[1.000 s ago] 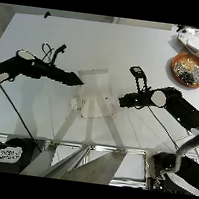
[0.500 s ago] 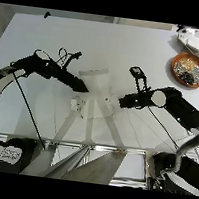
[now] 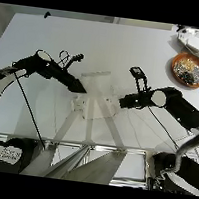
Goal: Fold the box and place the chain.
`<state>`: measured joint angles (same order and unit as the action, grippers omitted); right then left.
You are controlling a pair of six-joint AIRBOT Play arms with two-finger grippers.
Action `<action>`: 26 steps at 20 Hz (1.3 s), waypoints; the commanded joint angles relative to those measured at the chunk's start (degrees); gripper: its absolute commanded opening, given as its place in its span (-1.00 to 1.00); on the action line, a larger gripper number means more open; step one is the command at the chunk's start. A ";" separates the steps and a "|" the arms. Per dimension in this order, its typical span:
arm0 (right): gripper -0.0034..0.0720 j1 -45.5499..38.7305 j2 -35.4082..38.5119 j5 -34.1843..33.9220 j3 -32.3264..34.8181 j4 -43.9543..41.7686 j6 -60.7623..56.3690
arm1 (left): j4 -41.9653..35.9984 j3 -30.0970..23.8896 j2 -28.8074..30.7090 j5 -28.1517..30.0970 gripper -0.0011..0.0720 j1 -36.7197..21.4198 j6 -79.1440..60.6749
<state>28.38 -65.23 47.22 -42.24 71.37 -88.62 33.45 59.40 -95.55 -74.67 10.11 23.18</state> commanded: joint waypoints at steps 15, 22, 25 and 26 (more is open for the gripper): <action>0.06 0.07 25.73 26.25 -7.26 17.40 -1.81 | 1.40 -4.79 24.20 9.88 -0.98 13.97 -15.63; 0.05 0.07 31.61 26.71 -6.86 16.70 -4.39 | -4.15 -10.43 18.62 13.51 -0.96 17.84 -26.16; 0.04 0.07 30.93 26.49 -5.57 16.70 -4.39 | -4.42 -10.34 12.87 21.14 -0.96 20.57 -26.18; 0.04 0.07 30.69 26.47 -5.09 16.70 -4.37 | -4.39 -10.34 11.82 22.49 -0.96 21.18 -26.21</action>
